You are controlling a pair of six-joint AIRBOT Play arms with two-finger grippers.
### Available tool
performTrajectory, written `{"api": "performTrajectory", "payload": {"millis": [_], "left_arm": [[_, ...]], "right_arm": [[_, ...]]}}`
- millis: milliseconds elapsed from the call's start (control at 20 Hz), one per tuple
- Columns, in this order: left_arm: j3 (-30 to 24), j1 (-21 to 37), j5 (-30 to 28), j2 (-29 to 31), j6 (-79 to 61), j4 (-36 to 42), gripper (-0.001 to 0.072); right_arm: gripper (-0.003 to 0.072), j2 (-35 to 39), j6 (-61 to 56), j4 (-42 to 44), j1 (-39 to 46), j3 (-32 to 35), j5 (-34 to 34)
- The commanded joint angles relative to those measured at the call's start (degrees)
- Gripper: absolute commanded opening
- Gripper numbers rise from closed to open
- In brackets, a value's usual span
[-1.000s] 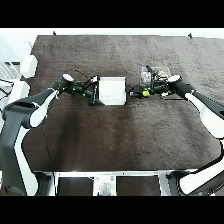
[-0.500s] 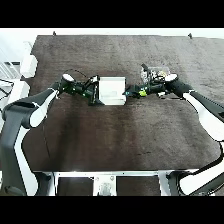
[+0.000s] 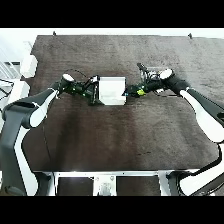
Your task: Fold the box and place the chain.
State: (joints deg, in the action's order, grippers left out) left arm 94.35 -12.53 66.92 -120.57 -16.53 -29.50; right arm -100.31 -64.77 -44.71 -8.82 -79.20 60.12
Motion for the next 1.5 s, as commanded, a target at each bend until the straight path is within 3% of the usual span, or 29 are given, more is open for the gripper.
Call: {"api": "performTrajectory", "payload": {"millis": [0,300,600,1450], "left_arm": [[0.0,0.02,0.02,0.0,0.0,-0.02,0.0377],[0.0,0.02,0.04,0.0,0.0,-0.02,0.0376],[0.0,0.02,0.15,0.0,0.0,-0.02,0.0377],[0.0,0.02,0.15,0.02,0.0,-0.02,0.0377]], "right_arm": [[0.0417,-0.02,-6.71,-8.07,-2.6,-2.67,-1.03],[0.0416,-0.04,-15.47,-15.21,-6.43,-5.09,-2.64],[0.0437,-0.63,-27.28,-27.98,-8.87,-5.53,-2.67],[0.0437,-3.74,-30.64,-29.75,-10.49,-10.21,0.5]]}}
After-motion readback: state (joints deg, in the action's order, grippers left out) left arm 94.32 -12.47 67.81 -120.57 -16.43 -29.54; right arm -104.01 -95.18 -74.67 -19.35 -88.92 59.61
